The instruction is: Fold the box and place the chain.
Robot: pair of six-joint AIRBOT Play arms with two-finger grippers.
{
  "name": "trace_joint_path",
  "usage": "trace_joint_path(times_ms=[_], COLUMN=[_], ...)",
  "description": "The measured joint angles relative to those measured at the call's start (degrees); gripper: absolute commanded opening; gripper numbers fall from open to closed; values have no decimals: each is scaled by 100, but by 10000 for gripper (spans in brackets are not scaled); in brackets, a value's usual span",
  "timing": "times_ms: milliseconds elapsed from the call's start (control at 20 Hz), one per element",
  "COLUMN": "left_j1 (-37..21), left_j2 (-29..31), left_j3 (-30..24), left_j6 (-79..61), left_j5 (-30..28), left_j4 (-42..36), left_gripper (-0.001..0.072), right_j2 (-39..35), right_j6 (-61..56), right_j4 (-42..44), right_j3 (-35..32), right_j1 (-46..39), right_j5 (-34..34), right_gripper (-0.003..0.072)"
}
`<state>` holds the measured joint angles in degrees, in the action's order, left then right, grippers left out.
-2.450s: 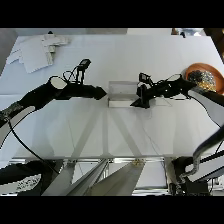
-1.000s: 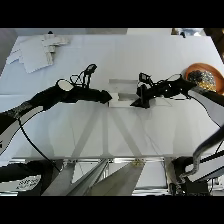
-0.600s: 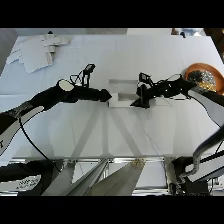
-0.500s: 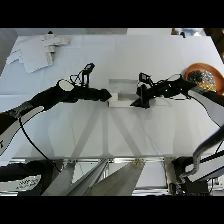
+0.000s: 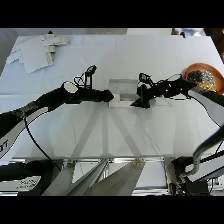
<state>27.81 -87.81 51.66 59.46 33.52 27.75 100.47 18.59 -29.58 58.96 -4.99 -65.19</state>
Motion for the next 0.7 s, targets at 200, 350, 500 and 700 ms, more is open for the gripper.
trace_joint_path(times_ms=[200,350,500,700], left_j1=[15,22,26,24], left_j2=[-13,-15,-24,-70], left_j3=[0,42,275,750], left_j6=[162,511,1080,1856], left_j5=[-111,-122,24,372], left_j4=[85,452,1220,2216], left_gripper=[349,348,348,348], right_j2=[0,0,0,0], right_j6=[-13,-15,-22,-28], right_j4=[0,2,22,15], right_j3=[0,0,0,0], right_j1=[0,0,2,2], right_j5=[-2,-2,9,2], right_gripper=[438,438,438,438])
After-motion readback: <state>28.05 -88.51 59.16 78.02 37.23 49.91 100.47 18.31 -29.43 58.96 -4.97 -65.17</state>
